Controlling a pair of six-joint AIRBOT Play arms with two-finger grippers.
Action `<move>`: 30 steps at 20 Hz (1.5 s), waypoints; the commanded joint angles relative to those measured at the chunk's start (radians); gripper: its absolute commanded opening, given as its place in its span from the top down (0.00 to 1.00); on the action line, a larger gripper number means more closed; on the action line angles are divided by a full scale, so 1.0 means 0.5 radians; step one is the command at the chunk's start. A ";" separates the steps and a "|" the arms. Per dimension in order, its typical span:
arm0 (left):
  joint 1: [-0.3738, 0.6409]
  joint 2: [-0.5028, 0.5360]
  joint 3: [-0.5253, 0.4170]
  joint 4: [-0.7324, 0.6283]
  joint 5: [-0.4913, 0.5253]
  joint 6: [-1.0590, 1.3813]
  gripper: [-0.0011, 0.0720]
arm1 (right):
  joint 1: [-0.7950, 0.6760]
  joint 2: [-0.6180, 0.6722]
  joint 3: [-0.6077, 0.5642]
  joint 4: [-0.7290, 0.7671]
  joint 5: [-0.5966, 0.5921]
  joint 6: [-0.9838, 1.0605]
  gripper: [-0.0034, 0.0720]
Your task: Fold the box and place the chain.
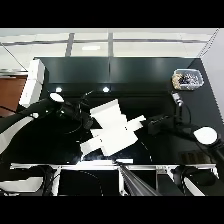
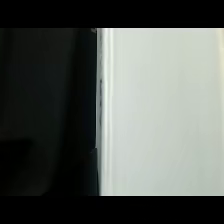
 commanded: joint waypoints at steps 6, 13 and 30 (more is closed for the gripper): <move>-0.244 0.341 0.083 0.552 0.446 0.264 0.95 | -0.333 0.002 0.318 -0.938 0.298 -0.005 0.11; -0.484 0.330 0.082 0.606 0.875 0.634 0.95 | -0.288 0.001 0.291 -0.790 0.316 -0.291 0.11; -0.535 0.179 0.083 0.554 0.925 0.857 0.95 | 0.421 -0.343 -0.082 -0.140 0.156 -1.721 0.11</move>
